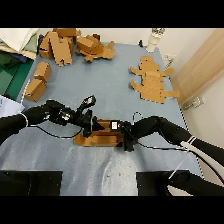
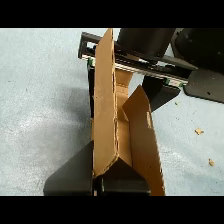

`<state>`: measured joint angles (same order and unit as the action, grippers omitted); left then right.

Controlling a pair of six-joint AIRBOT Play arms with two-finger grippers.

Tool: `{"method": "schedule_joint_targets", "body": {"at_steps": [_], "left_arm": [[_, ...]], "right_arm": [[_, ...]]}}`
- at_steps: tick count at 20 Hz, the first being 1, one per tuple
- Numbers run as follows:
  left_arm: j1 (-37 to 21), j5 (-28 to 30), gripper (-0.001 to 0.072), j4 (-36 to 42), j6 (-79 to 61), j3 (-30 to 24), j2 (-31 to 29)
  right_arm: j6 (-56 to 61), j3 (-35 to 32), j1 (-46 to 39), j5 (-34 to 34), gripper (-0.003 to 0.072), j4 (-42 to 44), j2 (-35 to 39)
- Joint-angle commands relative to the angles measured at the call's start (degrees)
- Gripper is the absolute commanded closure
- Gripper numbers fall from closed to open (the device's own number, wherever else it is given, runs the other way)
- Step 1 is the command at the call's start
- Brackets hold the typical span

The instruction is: Fold the box.

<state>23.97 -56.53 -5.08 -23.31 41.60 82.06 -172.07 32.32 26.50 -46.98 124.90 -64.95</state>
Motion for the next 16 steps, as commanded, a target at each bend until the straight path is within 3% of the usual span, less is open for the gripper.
{"method": "schedule_joint_targets", "body": {"at_steps": [1,16], "left_arm": [[-0.02,0.0,0.0695,-0.02,0.0,0.0,-0.04],[-0.02,0.0,0.0695,-0.02,0.0,0.02,-0.04]], "right_arm": [[0.02,0.07,0.0,0.37,0.0073,0.04,-0.09],[0.02,0.04,0.04,-0.37,0.0073,0.04,-0.11]]}}
